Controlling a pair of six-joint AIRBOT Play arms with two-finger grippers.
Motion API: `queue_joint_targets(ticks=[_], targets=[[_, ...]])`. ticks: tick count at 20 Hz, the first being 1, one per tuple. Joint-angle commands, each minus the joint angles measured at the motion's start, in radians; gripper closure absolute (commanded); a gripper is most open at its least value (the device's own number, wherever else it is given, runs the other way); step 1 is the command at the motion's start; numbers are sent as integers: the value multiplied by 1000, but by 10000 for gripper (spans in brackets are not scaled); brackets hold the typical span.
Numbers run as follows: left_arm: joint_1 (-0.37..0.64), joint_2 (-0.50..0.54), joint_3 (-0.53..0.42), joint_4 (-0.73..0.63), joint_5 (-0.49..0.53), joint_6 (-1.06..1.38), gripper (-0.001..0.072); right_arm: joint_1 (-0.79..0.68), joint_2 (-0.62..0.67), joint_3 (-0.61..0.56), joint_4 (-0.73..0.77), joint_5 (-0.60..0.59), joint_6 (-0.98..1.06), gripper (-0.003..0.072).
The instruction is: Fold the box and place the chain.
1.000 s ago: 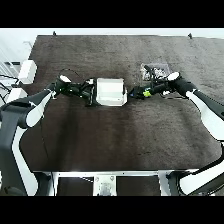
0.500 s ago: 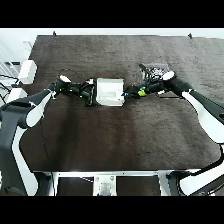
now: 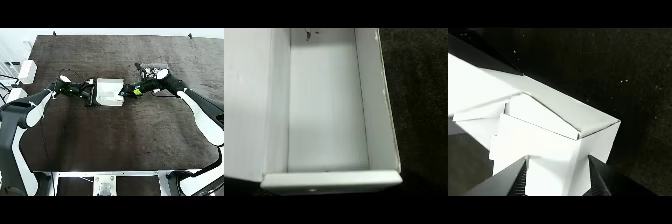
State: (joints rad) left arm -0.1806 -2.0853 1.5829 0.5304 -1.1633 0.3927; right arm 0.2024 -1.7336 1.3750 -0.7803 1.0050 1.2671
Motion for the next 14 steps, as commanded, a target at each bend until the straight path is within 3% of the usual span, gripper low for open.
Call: queue_joint_targets(ticks=[1,4,14], targets=[[1,0,0,0,0,0,425,42,-5,38,-106,-20,132,222],[1,0,0,0,0,0,425,77,-11,53,-154,-49,201,222],[1,0,0,0,0,0,425,159,-73,132,-524,-30,538,223]])
